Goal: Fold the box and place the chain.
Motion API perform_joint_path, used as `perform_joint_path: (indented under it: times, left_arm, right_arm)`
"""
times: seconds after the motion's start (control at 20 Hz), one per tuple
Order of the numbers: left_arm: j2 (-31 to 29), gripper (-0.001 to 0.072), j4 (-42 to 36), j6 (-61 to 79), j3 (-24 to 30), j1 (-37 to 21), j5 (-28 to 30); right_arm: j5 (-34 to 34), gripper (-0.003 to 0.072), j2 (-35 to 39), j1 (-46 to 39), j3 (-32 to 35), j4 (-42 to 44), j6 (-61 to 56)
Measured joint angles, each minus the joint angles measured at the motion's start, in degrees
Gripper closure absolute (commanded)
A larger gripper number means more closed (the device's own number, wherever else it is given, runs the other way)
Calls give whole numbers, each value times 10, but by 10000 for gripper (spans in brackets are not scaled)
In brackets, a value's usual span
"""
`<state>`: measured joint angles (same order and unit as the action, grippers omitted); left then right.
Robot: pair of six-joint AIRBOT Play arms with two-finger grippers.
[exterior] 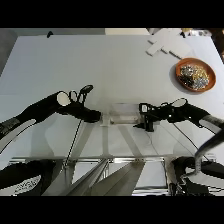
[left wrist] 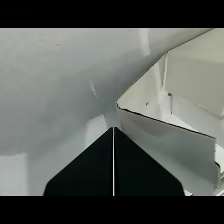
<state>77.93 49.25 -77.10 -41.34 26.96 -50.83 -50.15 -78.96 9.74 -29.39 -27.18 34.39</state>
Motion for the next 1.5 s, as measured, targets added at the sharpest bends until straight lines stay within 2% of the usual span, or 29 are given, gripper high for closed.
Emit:
perform_joint_path:
  times: [0.45, 0.7, 0.8, 0.9, 1.1, 1.5]
  left_arm:
    - [-12, 695, -45, 33, 1, 12, 13]
    - [-49, 467, -73, 57, 1, 40, 36]
    - [-54, 347, -83, 61, 1, 51, 40]
    - [-55, 336, -89, 62, 1, 61, 44]
    - [-44, 265, -96, 55, 1, 75, 49]
    - [-37, 252, -84, -1, -3, 97, 87]
  right_arm:
    - [0, 349, 0, 0, 0, 0, 0]
    - [0, 349, 0, 0, 0, 0, 0]
    - [0, 349, 0, 0, 0, 0, 0]
    - [0, 349, 0, 0, 0, 0, 0]
    - [0, 349, 0, 0, 0, 0, 0]
    - [0, 349, 0, 0, 0, 0, 0]
